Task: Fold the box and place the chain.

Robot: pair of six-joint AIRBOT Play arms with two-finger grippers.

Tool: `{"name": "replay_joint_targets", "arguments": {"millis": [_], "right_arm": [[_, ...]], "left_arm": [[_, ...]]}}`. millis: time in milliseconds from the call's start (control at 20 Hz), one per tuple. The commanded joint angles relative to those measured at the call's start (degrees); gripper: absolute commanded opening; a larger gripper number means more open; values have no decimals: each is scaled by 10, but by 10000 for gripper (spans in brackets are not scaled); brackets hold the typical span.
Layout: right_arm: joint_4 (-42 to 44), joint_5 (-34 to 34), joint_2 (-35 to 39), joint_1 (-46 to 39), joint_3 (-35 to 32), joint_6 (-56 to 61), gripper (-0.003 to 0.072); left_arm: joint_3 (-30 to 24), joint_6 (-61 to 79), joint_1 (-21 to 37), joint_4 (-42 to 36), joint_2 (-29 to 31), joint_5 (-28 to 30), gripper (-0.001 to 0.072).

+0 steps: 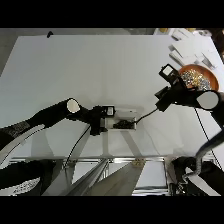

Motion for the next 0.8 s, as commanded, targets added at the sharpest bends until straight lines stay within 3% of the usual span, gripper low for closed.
{"name": "replay_joint_targets", "arguments": {"millis": [0, 150, 250, 300, 400, 450, 750], "right_arm": [[-103, 52, -68, 14, 1, -103, 105], [-104, 71, -111, 62, 1, -216, 119], [-104, 71, -129, 86, 1, -242, 287], [-104, 71, -138, 92, 1, -254, 309], [-104, 66, -151, 95, 1, -268, 274], [-104, 61, -154, 95, 1, -273, 222], [-104, 45, -179, 95, 1, -278, 189]], "left_arm": [[0, 0, 0, 0, 0, 0, 134], [0, 0, 0, 0, 0, 0, 134], [0, 0, 0, 0, 0, 0, 134], [0, 0, 0, 0, 0, 0, 134], [0, 0, 0, 0, 0, 0, 134], [0, 0, 0, 0, 0, 0, 134], [0, 0, 0, 0, 0, 0, 134]]}}
